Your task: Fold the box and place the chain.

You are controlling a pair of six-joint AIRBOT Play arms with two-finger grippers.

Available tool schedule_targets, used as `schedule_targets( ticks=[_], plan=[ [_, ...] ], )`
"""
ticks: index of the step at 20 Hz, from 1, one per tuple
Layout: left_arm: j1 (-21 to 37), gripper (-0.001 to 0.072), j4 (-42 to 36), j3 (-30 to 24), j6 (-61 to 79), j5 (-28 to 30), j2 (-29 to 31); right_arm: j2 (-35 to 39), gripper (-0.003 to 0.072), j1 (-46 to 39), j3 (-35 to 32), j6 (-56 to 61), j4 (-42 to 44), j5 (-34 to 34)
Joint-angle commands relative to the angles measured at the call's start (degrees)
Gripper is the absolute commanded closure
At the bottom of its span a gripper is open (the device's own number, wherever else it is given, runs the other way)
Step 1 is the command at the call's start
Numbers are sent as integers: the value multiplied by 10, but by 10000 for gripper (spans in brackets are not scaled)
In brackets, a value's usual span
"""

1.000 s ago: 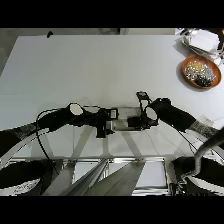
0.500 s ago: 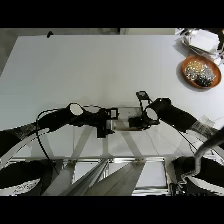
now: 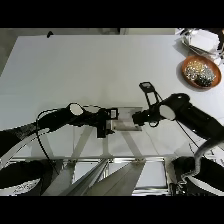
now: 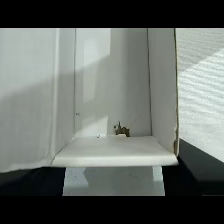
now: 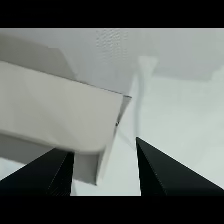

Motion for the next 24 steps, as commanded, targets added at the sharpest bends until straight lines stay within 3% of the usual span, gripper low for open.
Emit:
schedule_targets(
  ticks=[1, 3, 6, 9, 11, 16, 24],
  plan=[
    [0, 390, 0, 0, 0, 0, 0, 56, 270, -68, 69, -91, -7, 56],
    [0, 390, 0, 0, 0, 0, 0, 65, 270, -155, 122, -164, -22, 65],
    [0, 390, 0, 0, 0, 0, 0, 31, 281, -337, 157, -273, -33, 20],
    [0, 390, 0, 0, 0, 0, 0, -69, 294, -502, 202, -327, -27, -29],
    [0, 390, 0, 0, 0, 0, 0, -153, 320, -567, 255, -327, -16, -43],
    [0, 390, 0, 0, 0, 0, 0, -328, 334, -631, 390, -327, -17, -11],
    [0, 390, 0, 0, 0, 0, 0, -410, 338, -636, 403, -274, -21, -74]
  ],
)
